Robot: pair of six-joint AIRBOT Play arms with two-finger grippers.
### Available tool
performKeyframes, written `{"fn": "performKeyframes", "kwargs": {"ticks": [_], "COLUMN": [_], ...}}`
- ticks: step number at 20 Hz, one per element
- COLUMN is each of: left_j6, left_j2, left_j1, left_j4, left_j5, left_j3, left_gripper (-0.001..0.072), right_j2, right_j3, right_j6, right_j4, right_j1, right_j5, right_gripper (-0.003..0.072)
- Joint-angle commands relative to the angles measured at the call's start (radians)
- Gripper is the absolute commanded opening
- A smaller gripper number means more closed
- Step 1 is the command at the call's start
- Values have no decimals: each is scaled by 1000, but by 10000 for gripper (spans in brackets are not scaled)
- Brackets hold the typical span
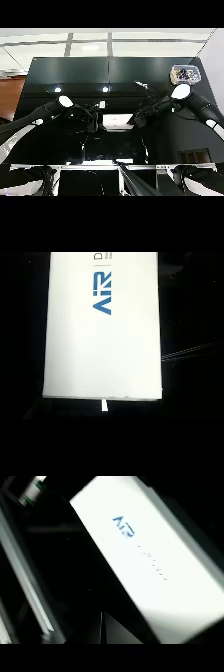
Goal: Fold the box and place the chain.
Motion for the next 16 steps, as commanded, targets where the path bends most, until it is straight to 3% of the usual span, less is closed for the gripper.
{"fn": "performKeyframes", "kwargs": {"ticks": [1, 5, 10, 16], "left_j6": [1, 1, 1, 1], "left_j2": [-1, -1, -1, -1], "left_j1": [0, 0, 0, 0], "left_j4": [0, 0, 0, 0], "left_j5": [1, 1, 1, 1], "left_j3": [1, 1, 1, 1], "left_gripper": [404, 404, 404, 404], "right_j2": [-14, -58, -117, -141], "right_j3": [-124, -143, -143, -143], "right_j6": [58, 58, 58, 84], "right_j4": [329, 341, 322, 240], "right_j1": [-11, -11, -11, -11], "right_j5": [-103, -234, -189, -215], "right_gripper": [15, 15, 15, 15]}}
